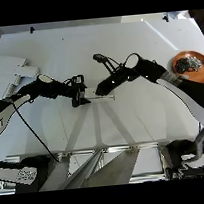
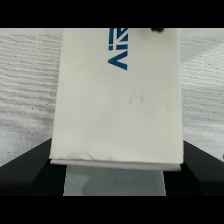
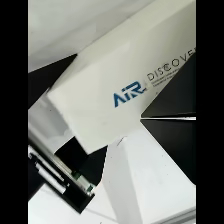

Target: Fold the box and place the chain.

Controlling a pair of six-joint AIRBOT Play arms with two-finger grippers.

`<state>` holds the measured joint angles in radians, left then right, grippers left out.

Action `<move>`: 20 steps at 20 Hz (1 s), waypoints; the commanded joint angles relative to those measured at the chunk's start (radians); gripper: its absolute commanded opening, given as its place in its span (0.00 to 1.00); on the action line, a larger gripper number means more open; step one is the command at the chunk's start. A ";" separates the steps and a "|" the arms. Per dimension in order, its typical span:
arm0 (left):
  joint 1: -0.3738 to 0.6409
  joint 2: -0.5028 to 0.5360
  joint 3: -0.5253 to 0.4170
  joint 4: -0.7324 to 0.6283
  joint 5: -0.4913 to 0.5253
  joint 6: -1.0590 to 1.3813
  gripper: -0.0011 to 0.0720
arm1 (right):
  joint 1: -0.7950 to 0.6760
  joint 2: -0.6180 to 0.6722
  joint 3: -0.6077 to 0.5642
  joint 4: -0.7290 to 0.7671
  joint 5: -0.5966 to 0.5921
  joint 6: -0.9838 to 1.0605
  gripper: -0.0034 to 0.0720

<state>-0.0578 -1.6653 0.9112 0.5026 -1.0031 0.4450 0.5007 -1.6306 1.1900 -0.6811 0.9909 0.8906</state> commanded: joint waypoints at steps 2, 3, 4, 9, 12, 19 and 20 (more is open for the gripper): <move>0.000 0.000 0.000 0.000 0.001 -0.001 0.25 | -0.001 -0.028 -0.055 0.007 -0.035 0.004 0.05; 0.000 0.000 0.000 0.000 0.000 -0.001 0.25 | -0.001 -0.032 -0.055 0.007 -0.035 0.004 0.05; 0.000 0.000 0.000 0.000 0.001 -0.001 0.25 | -0.001 -0.032 -0.056 0.007 -0.036 0.004 0.05; 0.000 0.000 0.000 0.000 0.001 -0.001 0.25 | -0.001 -0.027 -0.056 0.008 -0.035 0.003 0.05; 0.000 0.000 0.000 0.000 0.001 -0.001 0.25 | -0.002 0.019 -0.056 0.008 -0.055 -0.001 0.05; 0.000 0.000 0.000 0.000 0.001 -0.001 0.25 | -0.002 0.284 -0.056 -0.314 -0.139 0.140 0.05; 0.000 0.000 0.000 0.000 0.000 -0.001 0.25 | -0.002 0.316 -0.056 -0.416 -0.126 0.211 0.05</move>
<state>-0.0578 -1.6653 0.9112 0.5011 -1.0027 0.4423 0.4984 -1.4094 1.1343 -0.8646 0.8680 0.9653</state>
